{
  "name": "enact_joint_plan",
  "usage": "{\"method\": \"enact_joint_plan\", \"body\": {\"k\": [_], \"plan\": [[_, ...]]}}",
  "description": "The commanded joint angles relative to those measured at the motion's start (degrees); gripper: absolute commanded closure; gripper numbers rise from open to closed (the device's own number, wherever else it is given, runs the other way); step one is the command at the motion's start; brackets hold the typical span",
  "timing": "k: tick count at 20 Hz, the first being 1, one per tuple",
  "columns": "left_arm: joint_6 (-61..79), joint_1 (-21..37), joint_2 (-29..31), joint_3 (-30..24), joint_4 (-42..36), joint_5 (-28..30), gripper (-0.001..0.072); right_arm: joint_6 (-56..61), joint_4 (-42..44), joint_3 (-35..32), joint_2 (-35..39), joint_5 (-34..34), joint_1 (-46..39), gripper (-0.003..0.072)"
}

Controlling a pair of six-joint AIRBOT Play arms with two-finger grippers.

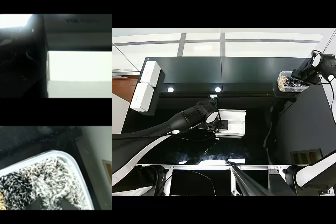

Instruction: Fold the box and place the chain.

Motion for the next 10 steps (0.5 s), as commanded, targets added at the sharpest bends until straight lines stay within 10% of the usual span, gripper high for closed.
{"method": "enact_joint_plan", "body": {"k": [1, 10], "plan": [[-0.1, 0.0, 0.0, 0.0, -0.5, 0.2, 0.0677, -2.1, 0.9, 1.3, -0.3, 3.2, 0.0, 0.0638], [-0.1, 0.0, 0.0, 0.0, -0.6, 0.2, 0.0677, -14.0, 7.4, 6.8, 12.4, 8.9, -1.4, 0.0648]]}}
